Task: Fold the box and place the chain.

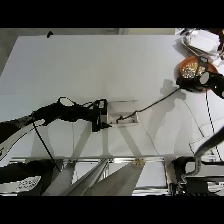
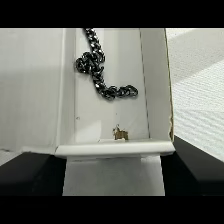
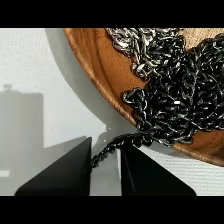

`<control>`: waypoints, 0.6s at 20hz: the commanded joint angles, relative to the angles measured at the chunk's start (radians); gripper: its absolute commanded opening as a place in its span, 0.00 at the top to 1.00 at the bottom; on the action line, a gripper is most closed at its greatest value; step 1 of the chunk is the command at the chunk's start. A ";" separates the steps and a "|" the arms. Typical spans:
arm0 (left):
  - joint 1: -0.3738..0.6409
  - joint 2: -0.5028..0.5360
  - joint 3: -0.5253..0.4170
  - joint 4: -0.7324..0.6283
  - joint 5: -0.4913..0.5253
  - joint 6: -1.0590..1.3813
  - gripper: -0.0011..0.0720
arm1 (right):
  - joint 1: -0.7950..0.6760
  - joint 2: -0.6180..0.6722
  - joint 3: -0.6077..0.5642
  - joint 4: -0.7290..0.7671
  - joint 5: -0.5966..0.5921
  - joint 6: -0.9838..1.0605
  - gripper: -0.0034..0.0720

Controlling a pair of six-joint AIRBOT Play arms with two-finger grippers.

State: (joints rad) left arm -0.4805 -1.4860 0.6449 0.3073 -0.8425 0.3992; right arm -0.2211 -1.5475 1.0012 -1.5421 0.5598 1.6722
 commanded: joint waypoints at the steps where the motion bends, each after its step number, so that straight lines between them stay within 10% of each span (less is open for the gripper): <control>1: 0.001 0.000 0.000 0.000 0.000 0.000 0.86 | -0.002 -0.039 0.006 0.000 -0.008 0.006 0.89; 7: 0.001 0.000 0.000 0.000 0.000 0.000 0.87 | 0.024 0.122 0.006 0.002 0.095 -0.109 0.94; 12: 0.001 0.000 0.000 0.000 0.000 0.000 0.87 | 0.097 0.397 0.006 0.080 0.426 -0.260 0.94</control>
State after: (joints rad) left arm -0.4805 -1.4860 0.6449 0.3073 -0.8421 0.3988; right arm -0.1619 -1.2858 1.0065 -1.5185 0.7853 1.5112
